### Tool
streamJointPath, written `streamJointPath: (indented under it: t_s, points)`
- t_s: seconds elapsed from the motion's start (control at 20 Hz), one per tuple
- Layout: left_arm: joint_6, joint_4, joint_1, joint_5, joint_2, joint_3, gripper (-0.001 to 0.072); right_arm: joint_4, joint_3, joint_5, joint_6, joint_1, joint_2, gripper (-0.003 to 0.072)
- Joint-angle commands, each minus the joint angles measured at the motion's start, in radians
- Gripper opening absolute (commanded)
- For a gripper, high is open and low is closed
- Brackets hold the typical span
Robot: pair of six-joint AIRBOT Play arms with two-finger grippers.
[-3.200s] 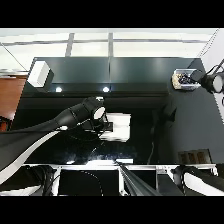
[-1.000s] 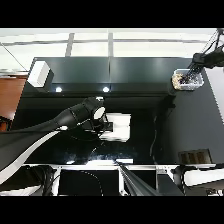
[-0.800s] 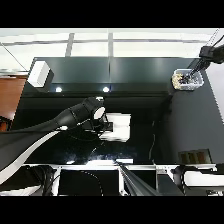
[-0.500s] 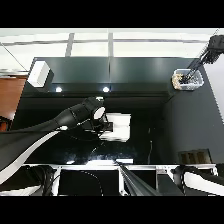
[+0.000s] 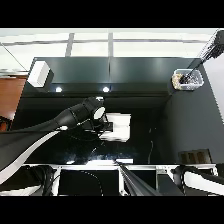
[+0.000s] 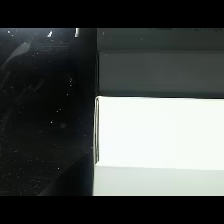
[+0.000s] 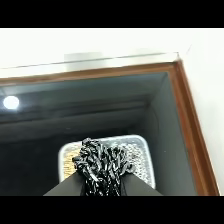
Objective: Fold the box and place the chain.
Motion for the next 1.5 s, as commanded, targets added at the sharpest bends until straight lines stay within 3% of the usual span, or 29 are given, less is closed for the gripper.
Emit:
streamJointPath:
  t_s: [0.0, 0.5, 0.8, 0.85, 0.9, 0.95, 1.25, 1.35, 1.45]
  points:
    - [0.0, 0.0, 0.0, 0.0, 0.0, 0.0, 0.0031, -0.01, 0.0, -0.038, 0.006, -0.018, -0.089, 0.0014]
    - [0.0, 0.0, 0.0, 0.0, 0.0, 0.0, 0.0031, -0.077, 0.0, -0.093, 0.146, -0.02, -0.433, 0.0016]
    - [0.0, 0.0, 0.0, 0.0, 0.0, 0.0, 0.0031, -0.069, 0.0, -0.099, 0.142, -0.014, -0.499, 0.002]
    - [0.0, 0.0, 0.0, 0.0, 0.0, 0.0, 0.0031, -0.073, 0.0, -0.103, 0.142, -0.014, -0.499, 0.0117]
    - [0.0, 0.0, 0.0, 0.0, 0.0, 0.0, 0.0031, -0.073, 0.001, -0.101, 0.141, -0.014, -0.499, 0.0366]
    - [0.0, 0.0, 0.0, 0.0, 0.0, 0.0, 0.0031, -0.073, 0.001, -0.093, 0.135, -0.014, -0.497, 0.0388]
    - [0.0, 0.0, 0.0, 0.0, 0.0, 0.0, 0.0031, -0.08, 0.017, -0.037, 0.127, -0.022, -0.47, 0.0385]
    - [0.0, 0.0, 0.0, 0.0, 0.0, 0.0, 0.0031, -0.073, 0.017, -0.028, 0.127, -0.027, -0.483, 0.0248]
    - [0.0, 0.0, 0.0, 0.0, 0.0, 0.0, 0.0031, -0.047, 0.016, -0.035, 0.126, -0.027, -0.503, 0.0247]
